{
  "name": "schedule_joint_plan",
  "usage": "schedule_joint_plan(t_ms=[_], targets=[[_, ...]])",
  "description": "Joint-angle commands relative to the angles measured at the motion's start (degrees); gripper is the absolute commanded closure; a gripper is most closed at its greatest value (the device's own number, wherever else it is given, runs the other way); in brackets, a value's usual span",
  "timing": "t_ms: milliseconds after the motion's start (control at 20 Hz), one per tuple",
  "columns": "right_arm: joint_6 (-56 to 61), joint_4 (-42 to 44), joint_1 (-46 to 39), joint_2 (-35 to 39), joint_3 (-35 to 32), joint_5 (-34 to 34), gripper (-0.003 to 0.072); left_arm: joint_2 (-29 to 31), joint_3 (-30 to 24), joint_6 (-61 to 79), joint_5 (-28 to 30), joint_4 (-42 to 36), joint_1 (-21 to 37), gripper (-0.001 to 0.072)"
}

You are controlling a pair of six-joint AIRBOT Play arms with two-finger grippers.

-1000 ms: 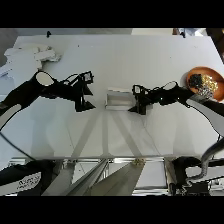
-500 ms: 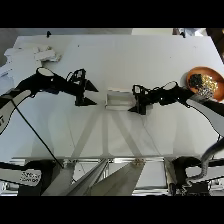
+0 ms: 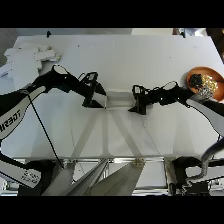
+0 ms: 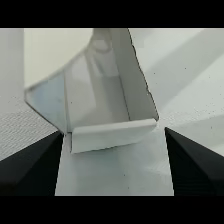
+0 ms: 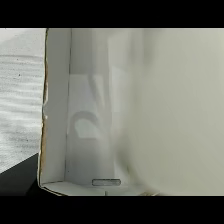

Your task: Fold the box and place the chain.

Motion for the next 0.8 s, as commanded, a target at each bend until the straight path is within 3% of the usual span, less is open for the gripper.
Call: schedule_joint_plan(t_ms=[0,300,550,750], targets=[[0.24,0.11,0.02,0.02,0.04,0.00,0.0284,-0.46,0.26,-1.51,0.50,1.46,-0.98,0.0001],[0.24,0.11,0.02,0.02,0.04,0.02,0.0284,-0.46,0.26,-3.65,2.12,0.79,-1.49,0.0005],[0.24,0.11,0.02,0.02,0.04,0.00,0.0284,-0.02,0.22,-3.65,1.70,0.46,1.79,0.0008],[0.24,0.11,0.02,0.02,0.04,0.00,0.0284,0.81,-3.61,-3.30,2.47,-0.55,2.71,0.0009]])
